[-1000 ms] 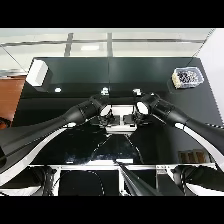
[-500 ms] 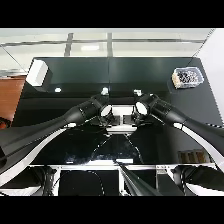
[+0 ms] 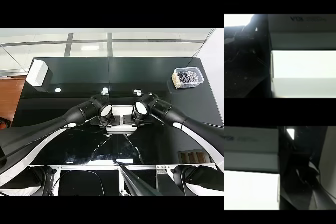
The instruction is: Fold the box and place the chain.
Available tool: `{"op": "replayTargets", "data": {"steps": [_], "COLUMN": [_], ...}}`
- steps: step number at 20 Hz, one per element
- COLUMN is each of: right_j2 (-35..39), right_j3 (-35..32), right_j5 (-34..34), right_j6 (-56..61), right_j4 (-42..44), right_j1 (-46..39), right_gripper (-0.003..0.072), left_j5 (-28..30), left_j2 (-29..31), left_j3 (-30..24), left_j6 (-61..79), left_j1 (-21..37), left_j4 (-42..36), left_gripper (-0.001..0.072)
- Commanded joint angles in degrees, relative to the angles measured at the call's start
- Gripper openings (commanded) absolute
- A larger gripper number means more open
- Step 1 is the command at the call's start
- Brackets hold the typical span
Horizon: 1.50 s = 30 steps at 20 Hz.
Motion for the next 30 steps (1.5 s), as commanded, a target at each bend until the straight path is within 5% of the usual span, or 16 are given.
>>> {"op": "replayTargets", "data": {"steps": [1, 4, 5, 6, 14, 17, 19, 20, 22, 24, 30], "right_j2": [0.00, 0.02, 0.07, 0.13, 13.49, 18.84, 18.43, 17.81, 13.97, 7.04, -15.91], "right_j3": [0.07, 0.46, 1.05, 2.08, 8.66, 8.57, 6.01, 4.33, 3.23, 4.22, 28.15], "right_j5": [-0.61, 0.11, 0.39, 1.25, 11.52, 5.92, -6.10, -13.84, -24.52, -30.05, -20.55], "right_j6": [-0.44, -1.05, -1.05, -1.14, -12.52, -13.38, -13.29, -13.05, -9.25, -8.31, -9.57], "right_j4": [0.02, -0.39, -0.42, -0.87, -13.77, -26.93, -36.35, -36.13, -31.39, -24.59, -18.64], "right_j1": [0.02, 0.00, -0.02, -0.04, -4.66, -11.89, -18.78, -23.12, -31.67, -39.74, -48.09], "right_gripper": [0.0011, 0.0042, 0.0292, 0.0391, 0.0391, 0.0373, 0.0373, 0.0376, 0.0720, 0.0720, 0.0720], "left_j5": [-0.02, -0.02, -0.02, -0.02, 0.02, 0.02, 0.02, -0.02, -0.02, 0.02, -0.09], "left_j2": [0.00, 0.00, 0.00, 0.00, 0.00, 0.00, 0.00, 0.00, 0.00, 0.00, 0.00], "left_j3": [0.02, 0.02, 0.02, 0.02, 0.02, 0.02, 0.02, 0.02, 0.02, 0.02, 0.00], "left_j6": [0.17, 0.17, 0.15, 0.15, 0.15, 0.15, 0.15, 0.17, 0.15, 0.15, 0.15], "left_j1": [0.04, 0.04, 0.04, 0.04, 0.09, 0.44, 0.46, 0.44, 0.44, 0.44, 0.46], "left_j4": [0.02, 0.04, 0.04, 0.04, 0.04, 0.04, 0.02, 0.02, 0.00, 0.02, 0.02], "left_gripper": [0.0031, 0.0031, 0.0031, 0.0031, 0.0031, 0.0031, 0.0031, 0.0031, 0.0031, 0.0031, 0.0031]}}
